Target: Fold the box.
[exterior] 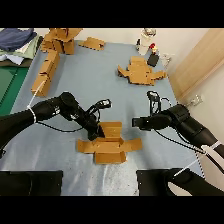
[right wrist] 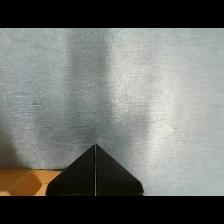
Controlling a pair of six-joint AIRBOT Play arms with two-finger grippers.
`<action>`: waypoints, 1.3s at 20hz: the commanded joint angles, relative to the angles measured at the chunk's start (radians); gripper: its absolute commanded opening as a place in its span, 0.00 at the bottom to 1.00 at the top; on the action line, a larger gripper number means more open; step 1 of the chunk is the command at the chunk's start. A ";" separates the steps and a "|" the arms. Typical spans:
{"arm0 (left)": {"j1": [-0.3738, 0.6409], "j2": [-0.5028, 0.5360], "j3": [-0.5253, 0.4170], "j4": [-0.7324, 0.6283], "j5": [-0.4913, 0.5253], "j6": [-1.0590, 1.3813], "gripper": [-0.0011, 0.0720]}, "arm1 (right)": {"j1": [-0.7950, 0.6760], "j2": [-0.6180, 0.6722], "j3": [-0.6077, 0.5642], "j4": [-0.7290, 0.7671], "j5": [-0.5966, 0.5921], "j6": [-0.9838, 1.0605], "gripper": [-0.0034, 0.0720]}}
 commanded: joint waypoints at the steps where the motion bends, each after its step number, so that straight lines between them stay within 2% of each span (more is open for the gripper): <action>1: 0.011 0.002 -0.001 0.005 -0.009 -0.008 0.03 | 0.010 0.001 0.001 0.012 0.002 -0.002 0.05; 4: 0.002 0.002 -0.001 0.008 -0.006 -0.001 0.03 | 0.060 0.001 0.001 0.027 -0.006 -0.107 0.05; 7: 0.002 0.002 -0.001 0.010 -0.006 -0.001 0.03 | 0.132 0.010 0.001 0.026 -0.063 -0.111 0.05; 11: 0.002 0.002 -0.001 0.009 -0.018 -0.002 0.03 | 0.212 0.040 0.000 0.026 -0.079 -0.113 0.05; 13: 0.000 0.002 -0.001 0.009 -0.019 -0.002 0.03 | 0.285 0.066 -0.001 0.025 -0.132 -0.144 0.05; 17: 0.000 0.002 -0.001 0.008 -0.051 -0.002 0.03 | 0.523 0.184 -0.032 0.048 -0.204 -0.156 0.05; 19: 0.000 0.002 -0.001 0.009 -0.051 -0.002 0.03 | 0.701 0.234 -0.070 0.049 -0.193 -0.157 0.05; 21: 0.000 0.002 -0.001 0.009 -0.051 -0.002 0.03 | 0.881 0.219 -0.103 0.002 -0.148 -0.158 0.05; 22: 0.000 0.002 -0.001 0.009 -0.051 -0.002 0.03 | 0.958 0.195 -0.116 -0.068 -0.111 -0.160 0.19; 23: 0.000 0.002 -0.001 0.009 -0.051 -0.002 0.03 | 1.022 0.159 -0.123 -0.169 -0.073 -0.161 0.55; 24: 0.000 0.002 -0.001 0.009 -0.051 -0.002 0.03 | 1.061 0.124 -0.123 -0.269 -0.044 -0.160 0.74; 26: 0.000 0.002 -0.001 0.009 -0.051 -0.002 0.03 | 1.075 0.054 -0.123 -0.369 0.024 -0.155 0.74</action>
